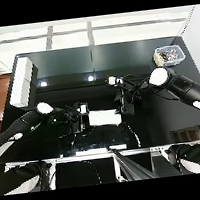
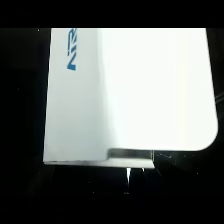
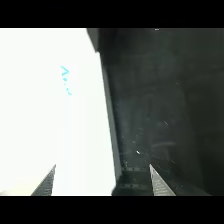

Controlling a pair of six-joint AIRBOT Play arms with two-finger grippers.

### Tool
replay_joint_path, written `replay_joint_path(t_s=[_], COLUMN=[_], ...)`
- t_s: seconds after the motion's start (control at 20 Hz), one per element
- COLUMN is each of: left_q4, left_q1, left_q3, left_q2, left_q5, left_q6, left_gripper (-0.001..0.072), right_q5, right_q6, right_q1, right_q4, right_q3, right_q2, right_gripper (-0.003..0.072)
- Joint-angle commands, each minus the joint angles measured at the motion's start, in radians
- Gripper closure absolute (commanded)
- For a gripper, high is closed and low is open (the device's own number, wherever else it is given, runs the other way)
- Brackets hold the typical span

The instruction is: Fold the box and place the chain.

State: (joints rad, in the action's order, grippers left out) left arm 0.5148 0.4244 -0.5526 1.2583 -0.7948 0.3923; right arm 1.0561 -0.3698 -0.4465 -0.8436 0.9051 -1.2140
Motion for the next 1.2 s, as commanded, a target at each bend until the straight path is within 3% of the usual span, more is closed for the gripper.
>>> replay_joint_path(t_s=[0.0, 0.8, 0.85, 0.9, 1.0, 1.05, 1.1, 1.15], left_q4=[0.000, 0.000, 0.000, 0.000, 0.000, 0.000, 0.000, 0.000], left_q1=[0.001, 0.001, 0.001, 0.001, 0.001, 0.001, 0.001, 0.001], left_q3=[-0.001, -0.001, -0.001, -0.001, -0.001, -0.001, -0.001, -0.001], left_q2=[0.001, 0.001, 0.001, 0.001, 0.001, 0.001, 0.001, 0.001], left_q5=[0.000, 0.001, 0.000, 0.000, 0.000, 0.000, 0.000, 0.000], left_q6=[0.000, 0.000, 0.000, 0.000, 0.000, 0.000, 0.000, 0.000], left_gripper=[0.0329, 0.0329, 0.0329, 0.0329, 0.0329, 0.0329, 0.0329, 0.0329], right_q5=[0.009, -0.027, -0.026, -0.029, -0.030, -0.027, -0.025, -0.026], right_q6=[0.039, 0.042, 0.041, 0.042, 0.042, 0.041, 0.041, 0.041], right_q1=[-0.030, -0.098, -0.098, -0.098, -0.098, -0.098, -0.098, -0.098], right_q4=[0.014, -0.014, -0.014, -0.014, -0.014, -0.016, -0.022, -0.022], right_q3=[0.001, -0.021, -0.021, -0.021, -0.021, -0.021, -0.021, -0.021], right_q2=[-0.023, -0.037, -0.037, -0.037, -0.037, -0.037, -0.037, -0.037], right_gripper=[0.0006, 0.0010, 0.0153, 0.0197, 0.0201, 0.0390, 0.0514, 0.0516])
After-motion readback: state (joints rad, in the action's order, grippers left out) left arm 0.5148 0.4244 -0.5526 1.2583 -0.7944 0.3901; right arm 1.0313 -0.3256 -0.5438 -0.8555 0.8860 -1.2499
